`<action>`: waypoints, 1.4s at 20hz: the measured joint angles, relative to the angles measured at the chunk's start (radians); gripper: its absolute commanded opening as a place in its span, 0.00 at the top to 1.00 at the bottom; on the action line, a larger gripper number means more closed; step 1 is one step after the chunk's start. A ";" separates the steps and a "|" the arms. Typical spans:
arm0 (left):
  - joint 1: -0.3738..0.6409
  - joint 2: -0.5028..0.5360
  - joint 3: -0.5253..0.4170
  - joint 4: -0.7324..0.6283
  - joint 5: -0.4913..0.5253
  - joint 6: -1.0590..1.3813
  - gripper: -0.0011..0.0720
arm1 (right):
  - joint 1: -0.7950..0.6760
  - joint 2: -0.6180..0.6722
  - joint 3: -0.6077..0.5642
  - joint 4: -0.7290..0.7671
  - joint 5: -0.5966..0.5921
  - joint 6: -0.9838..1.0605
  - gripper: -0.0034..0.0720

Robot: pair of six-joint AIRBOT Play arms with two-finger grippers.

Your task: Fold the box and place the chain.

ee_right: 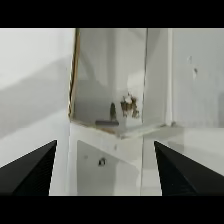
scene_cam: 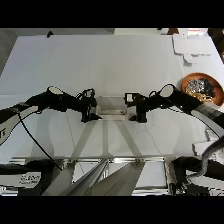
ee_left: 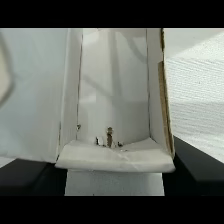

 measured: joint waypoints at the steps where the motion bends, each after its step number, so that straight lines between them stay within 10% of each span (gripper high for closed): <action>1: 0.000 0.000 0.000 0.000 0.000 0.000 0.45 | 0.000 0.021 0.000 -0.041 0.002 0.027 0.06; 4: 0.000 0.000 0.000 0.000 0.000 0.000 0.45 | 0.000 0.089 0.000 -0.141 0.007 0.107 0.37; 7: 0.000 0.000 0.000 0.000 -0.001 0.000 0.45 | 0.000 0.162 0.000 -0.182 0.042 0.163 0.93; 15: 0.000 0.000 0.000 0.000 -0.001 0.000 0.45 | 0.000 0.251 0.000 0.067 -0.003 0.308 0.94; 28: 0.000 0.000 0.000 -0.001 -0.001 -0.002 0.45 | 0.000 -0.045 0.001 0.372 -0.272 0.339 0.94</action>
